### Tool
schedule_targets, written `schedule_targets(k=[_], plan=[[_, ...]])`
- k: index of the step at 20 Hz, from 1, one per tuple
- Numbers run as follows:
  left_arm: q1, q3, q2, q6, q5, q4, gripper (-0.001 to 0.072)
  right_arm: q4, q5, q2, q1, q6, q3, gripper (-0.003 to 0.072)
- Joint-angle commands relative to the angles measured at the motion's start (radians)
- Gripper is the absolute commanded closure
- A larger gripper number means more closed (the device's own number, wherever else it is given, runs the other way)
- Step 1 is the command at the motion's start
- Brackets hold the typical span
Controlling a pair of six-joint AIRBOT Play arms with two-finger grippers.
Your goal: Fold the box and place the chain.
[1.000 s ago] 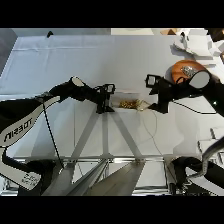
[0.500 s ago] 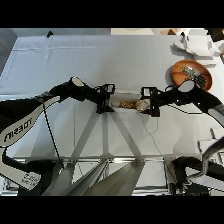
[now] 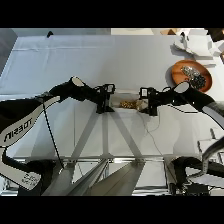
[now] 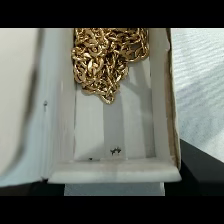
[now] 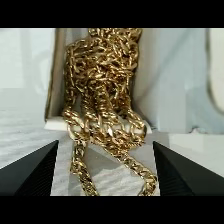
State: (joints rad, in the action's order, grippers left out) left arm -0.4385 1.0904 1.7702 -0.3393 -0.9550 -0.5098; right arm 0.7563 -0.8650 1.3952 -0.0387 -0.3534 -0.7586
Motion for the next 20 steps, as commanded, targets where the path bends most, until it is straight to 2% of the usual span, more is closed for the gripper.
schedule_targets(k=[1, 10, 11, 13, 14, 15, 17, 20], plan=[[0.000, 0.000, 0.000, 0.000, 0.000, 0.000, 0.0522, -0.001, 0.005, 0.003, 0.000, -0.002, 0.000, 0.0045], [0.000, 0.000, 0.000, 0.000, 0.000, 0.000, 0.0522, -0.008, -0.002, 0.051, 0.033, 0.004, 0.000, 0.0052], [0.000, 0.000, 0.000, 0.000, 0.000, 0.000, 0.0522, -0.008, 0.005, 0.056, 0.042, 0.004, 0.000, 0.0096], [0.000, 0.000, 0.000, 0.000, 0.000, 0.000, 0.0522, -0.006, 0.015, 0.064, 0.051, 0.005, 0.000, 0.0400], [0.000, 0.000, 0.000, 0.000, 0.000, 0.000, 0.0522, -0.002, 0.014, 0.066, 0.051, 0.008, 0.000, 0.0527], [0.000, 0.000, 0.000, 0.000, 0.000, 0.000, 0.0522, 0.016, 0.016, 0.066, 0.051, 0.016, 0.000, 0.0543], [0.000, 0.000, 0.000, 0.000, 0.000, 0.000, 0.0522, 0.079, 0.016, 0.066, 0.051, 0.017, 0.000, 0.0677], [0.000, 0.000, 0.000, 0.000, 0.000, 0.000, 0.0522, 0.127, 0.032, 0.061, 0.051, 0.070, 0.000, 0.0677]])
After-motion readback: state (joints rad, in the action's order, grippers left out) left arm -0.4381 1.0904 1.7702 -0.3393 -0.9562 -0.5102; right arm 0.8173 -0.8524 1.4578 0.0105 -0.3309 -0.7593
